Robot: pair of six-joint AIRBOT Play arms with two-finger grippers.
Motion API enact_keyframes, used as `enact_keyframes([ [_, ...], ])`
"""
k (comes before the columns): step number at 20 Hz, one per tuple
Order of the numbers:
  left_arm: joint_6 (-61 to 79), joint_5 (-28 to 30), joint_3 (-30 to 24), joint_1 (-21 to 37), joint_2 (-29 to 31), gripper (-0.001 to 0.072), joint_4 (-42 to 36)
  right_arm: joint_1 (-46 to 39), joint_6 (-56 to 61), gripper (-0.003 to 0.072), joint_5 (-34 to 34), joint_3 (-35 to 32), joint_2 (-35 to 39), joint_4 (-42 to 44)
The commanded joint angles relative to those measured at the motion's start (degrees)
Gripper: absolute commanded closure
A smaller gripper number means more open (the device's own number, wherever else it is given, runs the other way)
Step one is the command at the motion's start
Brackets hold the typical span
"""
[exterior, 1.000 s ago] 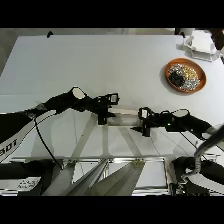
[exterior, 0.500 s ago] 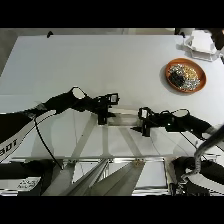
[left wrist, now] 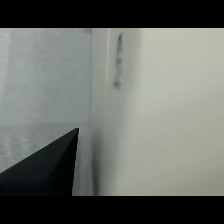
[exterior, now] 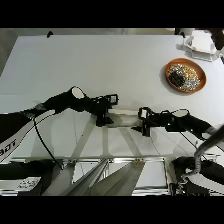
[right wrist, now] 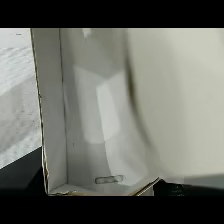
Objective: Fold the box and place the chain.
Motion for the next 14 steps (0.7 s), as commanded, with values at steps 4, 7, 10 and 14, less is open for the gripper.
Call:
enact_keyframes([
  [4, -16.6, -3.1, 0.1, 3.3, 5.6, 0.0207, 8.8, 0.0, 0.0, 0.025, 0.2, 0.0, 0.0, -0.1],
  [7, -23.2, -9.3, 0.1, 6.7, 10.1, 0.0246, 13.4, 0.0, 0.0, 0.025, 0.2, 0.0, 0.0, -0.1],
  [10, -24.3, -18.4, 0.1, 9.4, 14.0, 0.0453, 13.2, 0.0, 0.0, 0.025, 0.2, 0.0, 0.0, -0.1],
  [14, -26.3, -29.5, 0.1, 7.6, 16.9, 0.0706, 8.2, 0.0, 0.0, 0.025, 0.2, 0.0, 0.0, -0.1],
])
